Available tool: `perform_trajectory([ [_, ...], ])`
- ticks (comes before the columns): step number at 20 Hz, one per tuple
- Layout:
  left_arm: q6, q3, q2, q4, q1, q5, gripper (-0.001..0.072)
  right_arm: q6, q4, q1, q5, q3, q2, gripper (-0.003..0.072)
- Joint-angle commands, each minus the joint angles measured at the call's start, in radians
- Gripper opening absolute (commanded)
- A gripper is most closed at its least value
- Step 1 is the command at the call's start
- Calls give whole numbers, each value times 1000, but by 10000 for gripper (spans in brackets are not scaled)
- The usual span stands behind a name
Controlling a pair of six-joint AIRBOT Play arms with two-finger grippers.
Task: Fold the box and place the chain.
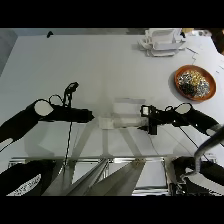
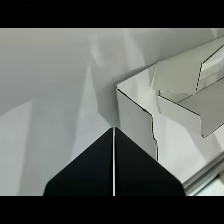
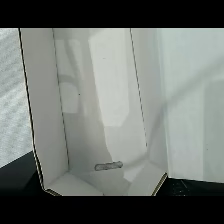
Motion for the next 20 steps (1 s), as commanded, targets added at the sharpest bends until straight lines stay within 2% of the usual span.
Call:
perform_trajectory([
  [1, 83, -20, -109, -222, 7, 18, 6, 0, 0, 0, 0, 0, 1, 310],
  [7, 81, -20, -198, -229, -5, 4, 8, 0, 0, 0, 0, 0, 1, 310],
  [17, 84, -16, -222, -240, -8, 7, 7, 0, 0, 0, 0, 0, 1, 310],
  [20, 113, -15, -222, -269, -38, 10, 8, 0, 0, 0, 0, 0, 1, 310],
])
